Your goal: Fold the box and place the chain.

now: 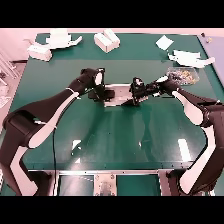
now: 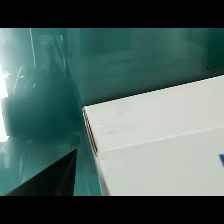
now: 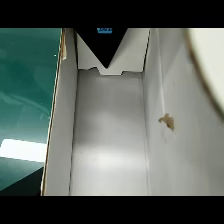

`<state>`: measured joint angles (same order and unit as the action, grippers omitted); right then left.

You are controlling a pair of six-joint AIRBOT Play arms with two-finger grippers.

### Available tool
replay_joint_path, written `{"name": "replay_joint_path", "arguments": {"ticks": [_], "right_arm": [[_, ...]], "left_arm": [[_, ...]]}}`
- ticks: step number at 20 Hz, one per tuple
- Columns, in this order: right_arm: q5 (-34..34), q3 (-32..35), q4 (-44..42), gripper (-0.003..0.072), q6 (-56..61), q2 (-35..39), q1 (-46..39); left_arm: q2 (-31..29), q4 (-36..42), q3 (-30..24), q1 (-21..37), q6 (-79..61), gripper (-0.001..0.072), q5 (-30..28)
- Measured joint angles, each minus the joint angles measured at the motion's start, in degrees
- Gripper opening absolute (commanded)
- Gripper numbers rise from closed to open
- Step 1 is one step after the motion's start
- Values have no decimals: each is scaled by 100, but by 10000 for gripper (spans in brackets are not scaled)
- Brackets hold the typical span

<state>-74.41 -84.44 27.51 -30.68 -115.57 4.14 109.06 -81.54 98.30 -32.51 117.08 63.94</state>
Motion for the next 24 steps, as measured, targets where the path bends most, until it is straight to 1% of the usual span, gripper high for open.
{"name": "replay_joint_path", "arguments": {"ticks": [5,7,10,11,12,13,15,22,23,24], "right_arm": [[0,-2,0,592,2,0,0],[0,-2,2,592,0,0,0],[-2,0,4,592,0,0,0],[-4,-2,7,592,0,0,0],[-4,-2,7,592,0,0,0],[-4,-2,-2,592,2,0,2],[-50,0,-20,592,13,2,15],[-20,0,-7,592,9,2,7],[-15,0,-4,592,9,2,7],[15,-2,4,592,-11,2,7]], "left_arm": [[208,-111,313,-26,98,356,275],[271,-155,391,-44,122,344,339],[321,-190,468,-61,146,346,411],[332,-201,485,-63,160,332,435],[341,-199,498,-63,177,75,455],[350,-181,509,-63,186,29,466],[356,-234,520,-66,240,20,468],[374,-208,529,-63,162,22,468],[374,-208,529,-66,157,98,468],[376,-212,529,-63,103,411,466]]}}
